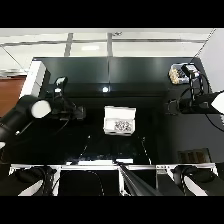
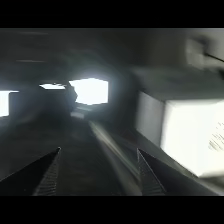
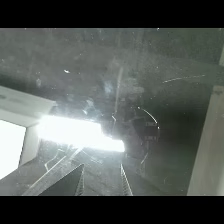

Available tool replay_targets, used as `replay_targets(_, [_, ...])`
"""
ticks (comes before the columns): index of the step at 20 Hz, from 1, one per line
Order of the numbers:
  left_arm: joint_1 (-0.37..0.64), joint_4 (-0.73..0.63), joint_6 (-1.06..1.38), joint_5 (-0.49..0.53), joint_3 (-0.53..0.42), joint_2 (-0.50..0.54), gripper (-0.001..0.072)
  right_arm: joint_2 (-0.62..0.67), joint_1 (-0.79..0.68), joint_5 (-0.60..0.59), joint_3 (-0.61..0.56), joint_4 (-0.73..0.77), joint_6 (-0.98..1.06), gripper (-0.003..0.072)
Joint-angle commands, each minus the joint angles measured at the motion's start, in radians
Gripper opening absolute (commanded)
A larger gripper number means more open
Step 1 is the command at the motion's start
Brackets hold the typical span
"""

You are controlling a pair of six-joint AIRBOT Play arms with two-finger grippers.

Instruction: Fold the box and place the chain.

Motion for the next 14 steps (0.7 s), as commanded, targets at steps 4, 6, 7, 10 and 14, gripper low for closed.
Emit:
replay_targets(4, [0.136,-0.588,1.258,-0.003,-0.198,0.034,0.0714,0.001,0.000,0.003,0.000,0.000,0.032,0.0277])
replay_targets(6, [0.076,-0.588,1.574,0.012,-0.198,0.011,0.0715,0.001,0.000,0.002,0.000,0.000,0.032,0.0277])
replay_targets(7, [0.046,-0.584,1.737,0.012,-0.195,0.001,0.0715,0.001,0.000,0.002,0.000,0.000,0.033,0.0277])
replay_targets(10, [0.018,-0.611,1.895,0.006,-0.140,-0.121,0.0715,0.001,0.000,0.002,0.000,0.008,0.034,0.0277])
replay_targets(14, [0.018,-0.550,1.923,-0.046,-0.005,-0.326,0.0715,0.001,0.000,0.000,0.000,0.009,0.034,0.0277])
